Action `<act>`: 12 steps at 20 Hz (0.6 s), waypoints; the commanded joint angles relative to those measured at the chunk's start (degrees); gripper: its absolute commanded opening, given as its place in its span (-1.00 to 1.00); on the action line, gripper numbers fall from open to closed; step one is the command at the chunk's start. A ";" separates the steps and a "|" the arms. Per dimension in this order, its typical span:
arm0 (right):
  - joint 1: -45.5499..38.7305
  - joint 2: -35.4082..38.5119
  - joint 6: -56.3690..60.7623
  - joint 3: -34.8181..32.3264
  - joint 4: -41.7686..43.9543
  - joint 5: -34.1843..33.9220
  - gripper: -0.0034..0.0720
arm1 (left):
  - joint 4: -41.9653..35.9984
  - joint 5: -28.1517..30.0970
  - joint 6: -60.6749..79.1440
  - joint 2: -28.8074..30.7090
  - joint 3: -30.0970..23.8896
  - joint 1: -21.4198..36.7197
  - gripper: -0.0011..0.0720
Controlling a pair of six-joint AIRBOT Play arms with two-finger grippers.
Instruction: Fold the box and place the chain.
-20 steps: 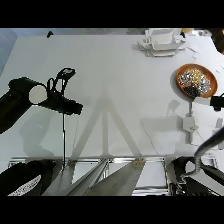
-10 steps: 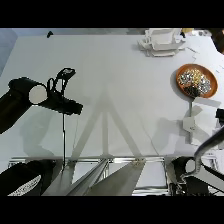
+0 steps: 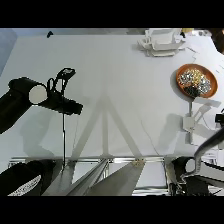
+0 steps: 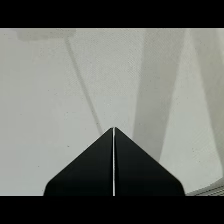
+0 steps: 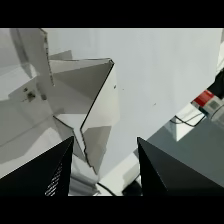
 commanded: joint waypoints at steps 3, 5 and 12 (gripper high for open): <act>-5.27 -1.20 0.42 -0.02 -1.46 -4.17 -0.13 | 0.00 0.02 0.02 -0.04 0.00 0.02 -0.94; -6.10 -1.22 0.33 -0.02 -0.07 -5.27 -0.15 | 0.00 0.02 0.02 -0.04 0.00 0.02 -0.94; -4.61 -0.98 -7.82 -0.02 13.31 -3.78 -0.87 | 0.00 0.02 0.02 -0.04 0.00 0.02 -0.94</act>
